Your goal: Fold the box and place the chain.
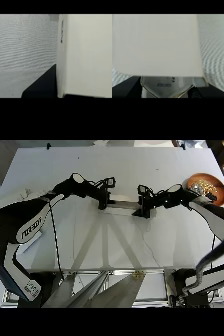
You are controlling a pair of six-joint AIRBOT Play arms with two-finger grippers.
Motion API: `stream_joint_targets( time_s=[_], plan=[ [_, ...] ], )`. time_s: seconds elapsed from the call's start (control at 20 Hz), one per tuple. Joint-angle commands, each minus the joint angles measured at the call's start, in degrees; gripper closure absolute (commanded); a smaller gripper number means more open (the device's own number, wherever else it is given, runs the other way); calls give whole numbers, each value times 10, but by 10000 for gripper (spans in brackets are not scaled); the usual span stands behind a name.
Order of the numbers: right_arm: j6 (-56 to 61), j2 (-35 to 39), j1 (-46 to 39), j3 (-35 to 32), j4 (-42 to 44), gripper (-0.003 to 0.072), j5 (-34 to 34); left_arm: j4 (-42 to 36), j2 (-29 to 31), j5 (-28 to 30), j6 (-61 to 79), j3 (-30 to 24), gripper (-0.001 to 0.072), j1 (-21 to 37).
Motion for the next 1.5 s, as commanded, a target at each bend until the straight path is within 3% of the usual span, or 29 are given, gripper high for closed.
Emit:
stream_joint_targets(
  time_s=[0.0,0.35,0.4,0.6,0.65,0.75,0.8,1.0,1.25,1.4,1.45],
  plan=[
    [0,0,1,0,0,307,0,0,0,0,0,0,697,0],
    [0,0,1,0,0,307,0,0,0,4,2,0,696,0],
    [0,0,1,0,0,307,0,0,0,4,2,0,665,0],
    [0,0,1,0,0,307,0,0,0,5,2,0,655,1],
    [0,0,1,0,0,307,0,0,0,5,2,0,609,1],
    [0,0,1,0,0,307,0,0,0,5,2,0,267,1],
    [0,0,1,0,0,307,0,0,0,5,2,0,134,1],
    [0,0,1,0,0,307,0,0,7,1,2,0,133,9],
    [0,0,1,0,0,307,0,8,56,-7,2,0,134,50],
    [0,0,1,0,0,307,0,95,96,-13,-21,0,139,72],
    [0,0,1,0,0,307,0,150,110,-23,-53,-1,217,75]
  ],
)
